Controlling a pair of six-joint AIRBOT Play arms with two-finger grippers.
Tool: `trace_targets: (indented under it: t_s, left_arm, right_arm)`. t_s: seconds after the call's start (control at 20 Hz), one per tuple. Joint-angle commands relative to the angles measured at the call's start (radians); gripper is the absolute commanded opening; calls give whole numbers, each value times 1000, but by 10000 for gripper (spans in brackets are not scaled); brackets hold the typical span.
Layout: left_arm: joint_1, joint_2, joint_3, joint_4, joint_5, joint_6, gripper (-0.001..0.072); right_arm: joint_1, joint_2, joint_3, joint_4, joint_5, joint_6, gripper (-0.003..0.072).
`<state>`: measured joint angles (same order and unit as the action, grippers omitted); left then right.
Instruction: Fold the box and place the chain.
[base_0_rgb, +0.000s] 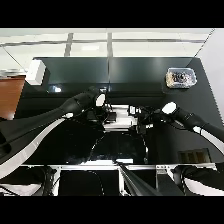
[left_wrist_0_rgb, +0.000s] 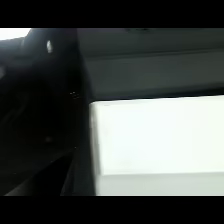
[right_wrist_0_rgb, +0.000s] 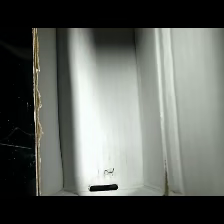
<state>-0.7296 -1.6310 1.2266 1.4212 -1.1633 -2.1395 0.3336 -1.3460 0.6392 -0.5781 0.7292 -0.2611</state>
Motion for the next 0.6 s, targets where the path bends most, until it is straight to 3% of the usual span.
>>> trace_targets:
  t_s: [0.0,0.2,0.25,0.4,0.55]
  left_arm:
    - [3,11,2,7,3,-1,359]
    - [2,11,10,10,14,-35,349]
    - [0,11,10,6,26,-39,296]
    - [1,7,10,3,28,-37,33]
    - [1,7,10,4,27,-37,24]
  right_arm:
    - [1,-1,1,1,0,0,198]
    - [1,-1,1,1,0,0,198]
    - [1,-1,1,1,0,0,198]
    - [1,-1,1,1,0,0,199]
    - [1,-1,1,1,2,0,199]
